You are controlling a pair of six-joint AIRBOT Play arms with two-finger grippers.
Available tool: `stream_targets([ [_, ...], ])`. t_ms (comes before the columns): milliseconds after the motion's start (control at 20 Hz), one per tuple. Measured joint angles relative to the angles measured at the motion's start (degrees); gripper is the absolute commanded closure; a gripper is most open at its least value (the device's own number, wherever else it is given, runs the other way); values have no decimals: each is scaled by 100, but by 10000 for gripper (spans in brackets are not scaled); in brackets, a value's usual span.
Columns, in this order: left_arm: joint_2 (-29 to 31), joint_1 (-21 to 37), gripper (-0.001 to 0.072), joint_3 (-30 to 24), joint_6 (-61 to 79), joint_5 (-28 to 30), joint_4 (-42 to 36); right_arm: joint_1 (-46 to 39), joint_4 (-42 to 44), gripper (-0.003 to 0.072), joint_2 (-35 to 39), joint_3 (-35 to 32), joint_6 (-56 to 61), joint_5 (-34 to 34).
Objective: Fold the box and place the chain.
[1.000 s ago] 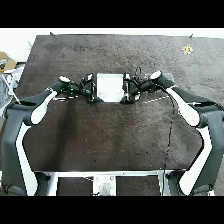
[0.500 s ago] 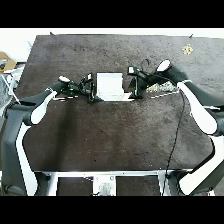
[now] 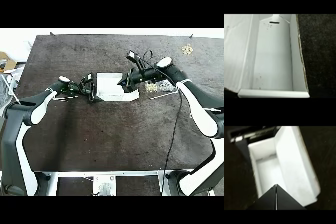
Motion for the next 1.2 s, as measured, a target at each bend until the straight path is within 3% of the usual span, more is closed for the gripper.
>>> stream_targets([
  [200,0,0,251,0,2,-2,2,44,422,683,-365,0,-31,-695],
  [450,0,0,251,0,2,-2,2,55,605,683,-682,0,-190,-1075],
  [1200,0,0,251,0,9,-4,2,17,267,681,-577,0,-551,-1145],
])
